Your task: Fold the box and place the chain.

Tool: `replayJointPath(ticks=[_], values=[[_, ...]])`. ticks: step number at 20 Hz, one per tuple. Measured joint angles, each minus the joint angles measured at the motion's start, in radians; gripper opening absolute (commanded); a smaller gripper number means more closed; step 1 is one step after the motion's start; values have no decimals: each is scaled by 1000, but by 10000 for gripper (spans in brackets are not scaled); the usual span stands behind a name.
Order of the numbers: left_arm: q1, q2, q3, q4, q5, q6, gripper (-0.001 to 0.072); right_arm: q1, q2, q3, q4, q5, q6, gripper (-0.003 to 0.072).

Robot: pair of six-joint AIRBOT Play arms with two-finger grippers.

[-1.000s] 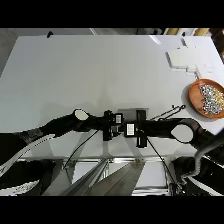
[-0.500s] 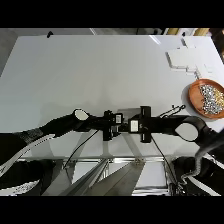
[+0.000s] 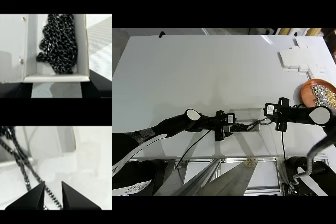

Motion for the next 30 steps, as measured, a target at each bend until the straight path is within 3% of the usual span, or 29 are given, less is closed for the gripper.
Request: replayJointPath(ticks=[6,13,15,17,19,30], values=[[0,0,0,0,0,0,204,-36,-156,-8,-13,8,-57,220],[0,0,0,0,0,0,204,-42,-264,-9,105,-13,-223,219],[0,0,0,0,0,0,204,-42,-279,-9,117,-23,-242,152],[0,0,0,0,0,0,204,-42,-287,-9,127,-26,-253,145],[0,0,0,0,0,0,204,-42,-286,-9,132,-17,-258,25],[0,0,0,0,0,0,204,59,-152,-10,87,72,-135,16]])
